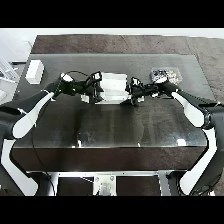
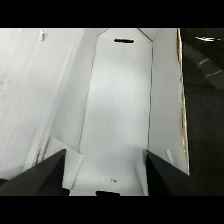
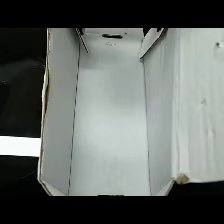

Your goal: Fold the box and place the chain.

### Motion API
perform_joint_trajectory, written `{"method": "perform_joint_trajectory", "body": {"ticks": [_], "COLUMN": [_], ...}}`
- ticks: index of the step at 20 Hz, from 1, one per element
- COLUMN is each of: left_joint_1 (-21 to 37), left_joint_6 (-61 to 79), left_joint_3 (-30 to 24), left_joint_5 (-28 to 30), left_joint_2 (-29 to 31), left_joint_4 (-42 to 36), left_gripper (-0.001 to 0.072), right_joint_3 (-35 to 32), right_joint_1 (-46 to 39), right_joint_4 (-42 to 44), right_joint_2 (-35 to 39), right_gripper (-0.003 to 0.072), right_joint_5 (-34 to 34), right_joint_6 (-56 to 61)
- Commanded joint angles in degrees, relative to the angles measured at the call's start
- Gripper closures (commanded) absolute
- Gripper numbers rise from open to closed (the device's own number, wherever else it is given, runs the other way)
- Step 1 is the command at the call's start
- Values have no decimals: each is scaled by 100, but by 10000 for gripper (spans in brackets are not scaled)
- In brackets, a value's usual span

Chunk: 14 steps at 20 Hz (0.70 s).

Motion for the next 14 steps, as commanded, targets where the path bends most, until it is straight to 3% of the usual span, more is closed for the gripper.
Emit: {"method": "perform_joint_trajectory", "body": {"ticks": [1, 3, 5, 10, 14], "left_joint_1": [-2, -2, 11, 94, 439], "left_joint_6": [4, 4, 4, 22, 175], "left_joint_3": [0, -2, 0, 17, 111], "left_joint_5": [59, 63, 68, 17, -564], "left_joint_2": [-4, -2, 0, 63, 85], "left_joint_4": [13, 105, 144, 540, 385], "left_gripper": [299, 565, 660, 690, 691], "right_joint_3": [0, 0, 0, 0, 0], "right_joint_1": [-4, -4, -4, -4, -4], "right_joint_4": [2, 2, 2, 2, 2], "right_joint_2": [-4, -4, -4, -4, -4], "right_gripper": [99, 98, 98, 98, 98], "right_joint_5": [4, 2, 4, 4, 4], "right_joint_6": [0, 0, 0, 0, 0]}}
